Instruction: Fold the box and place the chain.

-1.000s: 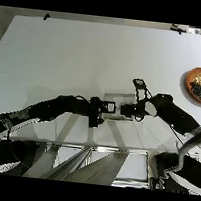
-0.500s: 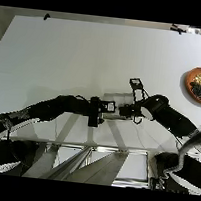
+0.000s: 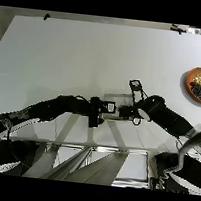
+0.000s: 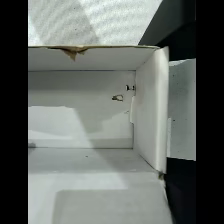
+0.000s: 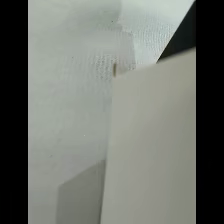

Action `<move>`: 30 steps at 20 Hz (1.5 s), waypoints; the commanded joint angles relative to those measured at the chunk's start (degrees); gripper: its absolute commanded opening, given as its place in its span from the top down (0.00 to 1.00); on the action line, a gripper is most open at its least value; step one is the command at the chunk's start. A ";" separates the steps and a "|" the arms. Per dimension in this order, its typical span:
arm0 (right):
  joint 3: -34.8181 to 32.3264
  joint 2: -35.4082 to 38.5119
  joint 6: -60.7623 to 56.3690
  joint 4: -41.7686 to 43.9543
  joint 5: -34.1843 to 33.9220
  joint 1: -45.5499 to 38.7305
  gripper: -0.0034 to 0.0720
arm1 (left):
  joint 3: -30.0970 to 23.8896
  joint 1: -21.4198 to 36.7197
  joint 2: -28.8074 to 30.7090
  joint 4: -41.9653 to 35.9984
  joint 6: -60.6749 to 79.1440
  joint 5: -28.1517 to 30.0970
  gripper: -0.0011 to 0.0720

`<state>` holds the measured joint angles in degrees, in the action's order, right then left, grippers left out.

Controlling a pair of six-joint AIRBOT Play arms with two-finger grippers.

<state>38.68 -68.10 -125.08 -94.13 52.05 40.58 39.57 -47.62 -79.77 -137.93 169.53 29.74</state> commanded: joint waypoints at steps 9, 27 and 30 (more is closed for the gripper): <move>-0.04 -0.85 -1.09 2.69 1.29 0.07 0.93 | 0.02 0.02 -0.04 -0.02 -0.02 0.00 0.61; -0.02 -0.70 -2.69 4.39 2.86 0.07 0.26 | 0.02 0.02 -0.04 -0.02 -0.02 0.02 0.61; 0.00 1.77 -0.31 4.26 3.15 0.07 0.24 | 0.02 0.02 -0.04 -0.02 -0.02 0.00 0.61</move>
